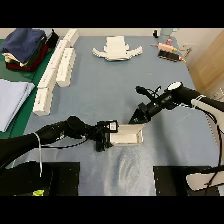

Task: Fold the box.

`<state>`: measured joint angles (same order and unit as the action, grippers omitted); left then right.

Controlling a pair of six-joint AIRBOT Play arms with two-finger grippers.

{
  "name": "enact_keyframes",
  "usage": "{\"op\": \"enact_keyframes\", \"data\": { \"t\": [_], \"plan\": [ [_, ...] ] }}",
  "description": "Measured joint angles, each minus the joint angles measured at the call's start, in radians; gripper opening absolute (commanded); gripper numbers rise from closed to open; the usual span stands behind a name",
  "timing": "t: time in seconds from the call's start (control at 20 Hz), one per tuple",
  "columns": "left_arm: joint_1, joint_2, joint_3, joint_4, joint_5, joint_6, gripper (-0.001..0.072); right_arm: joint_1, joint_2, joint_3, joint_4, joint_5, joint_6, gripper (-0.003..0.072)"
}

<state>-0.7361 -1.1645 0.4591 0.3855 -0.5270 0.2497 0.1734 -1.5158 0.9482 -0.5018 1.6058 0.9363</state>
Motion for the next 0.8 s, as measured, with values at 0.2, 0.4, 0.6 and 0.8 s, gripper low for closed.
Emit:
{"op": "enact_keyframes", "data": {
  "t": [0.2,0.4,0.6,0.8],
  "plan": [
    [0.000,0.000,0.000,0.000,0.000,0.000,0.0402,0.089,0.153,-0.053,-0.112,-0.193,-0.060,0.0004],
    [0.000,0.000,0.000,0.000,0.000,0.000,0.0402,0.184,0.300,-0.151,-0.181,-0.408,-0.129,0.0004],
    [0.000,0.000,0.000,0.000,0.000,0.000,0.0402,0.299,0.423,-0.267,-0.203,-0.582,-0.208,0.0004],
    [0.000,0.000,0.000,0.000,0.000,0.000,0.0401,0.428,0.528,-0.358,-0.241,-0.717,-0.259,0.0004]
  ]
}}
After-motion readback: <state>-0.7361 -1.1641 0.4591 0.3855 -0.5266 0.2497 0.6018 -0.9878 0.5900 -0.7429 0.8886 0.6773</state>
